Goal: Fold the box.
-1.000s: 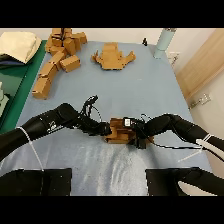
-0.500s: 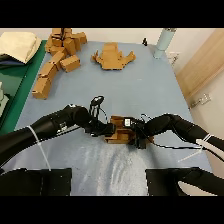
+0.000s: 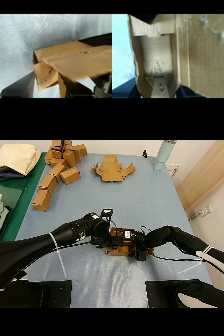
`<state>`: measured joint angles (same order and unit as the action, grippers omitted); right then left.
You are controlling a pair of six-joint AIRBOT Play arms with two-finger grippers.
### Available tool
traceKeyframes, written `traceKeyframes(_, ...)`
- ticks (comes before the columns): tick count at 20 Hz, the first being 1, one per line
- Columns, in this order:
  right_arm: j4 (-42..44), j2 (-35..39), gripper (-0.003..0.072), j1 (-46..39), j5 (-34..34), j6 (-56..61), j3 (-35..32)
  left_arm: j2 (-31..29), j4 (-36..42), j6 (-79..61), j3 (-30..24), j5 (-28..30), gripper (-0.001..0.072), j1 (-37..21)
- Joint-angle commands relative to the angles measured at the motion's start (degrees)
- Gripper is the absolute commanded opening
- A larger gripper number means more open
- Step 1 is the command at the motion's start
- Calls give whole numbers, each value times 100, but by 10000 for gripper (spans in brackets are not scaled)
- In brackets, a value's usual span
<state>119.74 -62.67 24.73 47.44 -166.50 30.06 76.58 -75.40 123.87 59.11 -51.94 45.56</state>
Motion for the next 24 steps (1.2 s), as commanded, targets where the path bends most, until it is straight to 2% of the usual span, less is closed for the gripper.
traceKeyframes(1,2,0,501,4,0,0,-2,70,-516,518,321,-424,442,72)
traceKeyframes(6,2,0,501,4,0,0,-2,136,-625,520,367,-485,442,42)
traceKeyframes(13,2,0,501,4,0,0,-2,778,-623,520,369,-516,441,55)
traceKeyframes(19,2,0,501,4,0,0,-2,922,-542,527,570,-531,442,55)
traceKeyframes(24,2,0,501,4,0,0,-2,1261,-592,802,927,-1211,442,55)
